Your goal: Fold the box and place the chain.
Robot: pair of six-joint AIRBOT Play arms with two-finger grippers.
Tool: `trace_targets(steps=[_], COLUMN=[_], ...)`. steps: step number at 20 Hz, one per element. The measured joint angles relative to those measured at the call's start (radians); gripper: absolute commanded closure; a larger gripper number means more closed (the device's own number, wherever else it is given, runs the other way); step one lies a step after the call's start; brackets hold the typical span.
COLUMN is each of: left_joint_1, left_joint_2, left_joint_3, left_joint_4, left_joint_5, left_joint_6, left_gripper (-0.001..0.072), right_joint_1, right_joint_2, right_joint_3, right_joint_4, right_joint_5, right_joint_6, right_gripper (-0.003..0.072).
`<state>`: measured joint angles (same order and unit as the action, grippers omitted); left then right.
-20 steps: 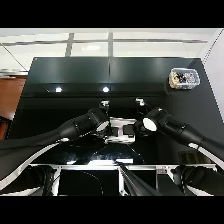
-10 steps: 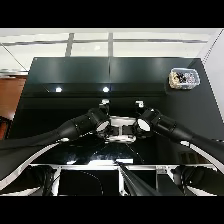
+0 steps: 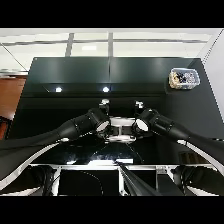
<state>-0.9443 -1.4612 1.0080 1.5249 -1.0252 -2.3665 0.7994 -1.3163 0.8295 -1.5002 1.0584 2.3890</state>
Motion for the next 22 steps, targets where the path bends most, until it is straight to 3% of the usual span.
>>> trace_targets(steps=[1, 2, 3, 4, 5, 7, 9, 10, 11, 12, 14, 15, 22], left_joint_1=[0.000, 0.000, 0.000, 0.000, 0.000, 0.000, 0.000, 0.000, 0.000, 0.000, 0.000, 0.000, 0.000], left_joint_2=[0.000, 0.000, 0.000, 0.000, 0.000, 0.000, 0.000, 0.000, 0.000, 0.000, 0.000, 0.000, 0.000], left_joint_3=[0.000, 0.000, 0.000, 0.000, 0.000, 0.000, 0.000, 0.000, 0.000, 0.000, 0.000, 0.000, 0.000], left_joint_4=[0.000, 0.000, 0.001, 0.001, 0.001, 0.001, 0.000, 0.000, 0.000, 0.000, 0.000, 0.000, 0.000], left_joint_5=[0.000, 0.000, -0.002, -0.004, -0.004, -0.003, 0.002, 0.005, 0.003, 0.003, 0.002, 0.002, -0.003], left_joint_6=[0.000, 0.000, 0.002, 0.002, 0.002, 0.003, 0.000, 0.000, 0.001, 0.003, 0.003, 0.003, 0.003], left_gripper=[0.0679, 0.0679, 0.0679, 0.0680, 0.0679, 0.0679, 0.0679, 0.0679, 0.0679, 0.0679, 0.0679, 0.0679, 0.0679], right_joint_1=[0.000, 0.000, 0.000, 0.000, 0.000, 0.000, 0.000, 0.000, 0.000, 0.000, 0.000, 0.000, 0.000], right_joint_2=[-0.001, -0.001, -0.001, -0.001, -0.001, 0.000, 0.003, 0.005, 0.007, 0.011, 0.024, 0.032, 0.153], right_joint_3=[0.000, 0.000, 0.000, 0.000, 0.000, 0.002, 0.003, 0.003, 0.004, 0.005, 0.005, 0.004, 0.004], right_joint_4=[0.000, 0.000, -0.001, -0.004, -0.004, 0.005, 0.002, 0.001, 0.002, 0.004, 0.003, 0.002, -0.020], right_joint_5=[0.000, 0.000, 0.002, 0.002, -0.001, -0.006, -0.001, -0.001, 0.000, -0.004, -0.002, -0.002, 0.045], right_joint_6=[-0.001, -0.002, -0.004, -0.006, -0.006, -0.006, -0.005, -0.007, -0.012, -0.014, -0.017, -0.017, -0.072], right_gripper=[0.0626, 0.0469, 0.0417, 0.0419, 0.0523, 0.0618, 0.0630, 0.0572, 0.0456, 0.0405, 0.0387, 0.0313, 0.0312])
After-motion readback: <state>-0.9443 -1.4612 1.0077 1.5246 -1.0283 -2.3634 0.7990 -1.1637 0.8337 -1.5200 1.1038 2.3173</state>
